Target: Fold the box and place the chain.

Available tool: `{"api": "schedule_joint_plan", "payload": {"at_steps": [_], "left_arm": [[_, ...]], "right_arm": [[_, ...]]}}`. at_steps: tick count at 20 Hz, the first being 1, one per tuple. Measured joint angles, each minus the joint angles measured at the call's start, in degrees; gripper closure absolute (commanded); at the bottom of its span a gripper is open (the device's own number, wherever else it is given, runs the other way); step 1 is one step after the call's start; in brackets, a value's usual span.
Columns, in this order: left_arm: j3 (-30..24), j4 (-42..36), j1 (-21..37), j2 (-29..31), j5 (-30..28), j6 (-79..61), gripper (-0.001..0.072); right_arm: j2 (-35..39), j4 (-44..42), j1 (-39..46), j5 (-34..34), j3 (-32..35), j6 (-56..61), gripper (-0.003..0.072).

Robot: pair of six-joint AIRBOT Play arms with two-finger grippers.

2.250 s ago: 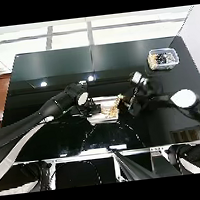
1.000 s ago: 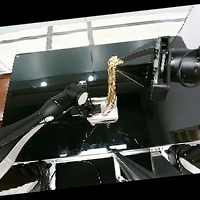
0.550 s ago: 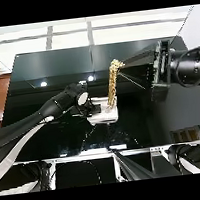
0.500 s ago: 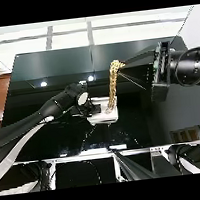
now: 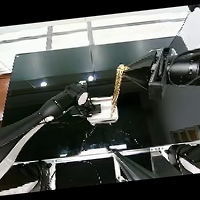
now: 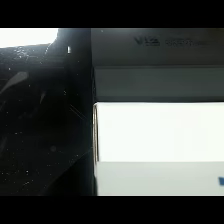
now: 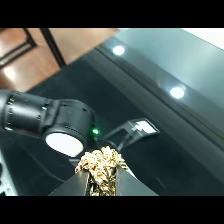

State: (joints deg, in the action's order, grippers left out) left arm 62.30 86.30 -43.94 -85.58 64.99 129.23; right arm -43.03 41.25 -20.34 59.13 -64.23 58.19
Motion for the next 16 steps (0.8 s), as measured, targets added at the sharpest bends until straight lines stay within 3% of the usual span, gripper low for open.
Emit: {"api": "schedule_joint_plan", "payload": {"at_steps": [16], "left_arm": [[0.00,0.00,0.00,0.00,0.00,0.00,0.0679]], "right_arm": [[-0.02,6.08,0.00,1.40,-2.03,3.41,0.0671]]}}
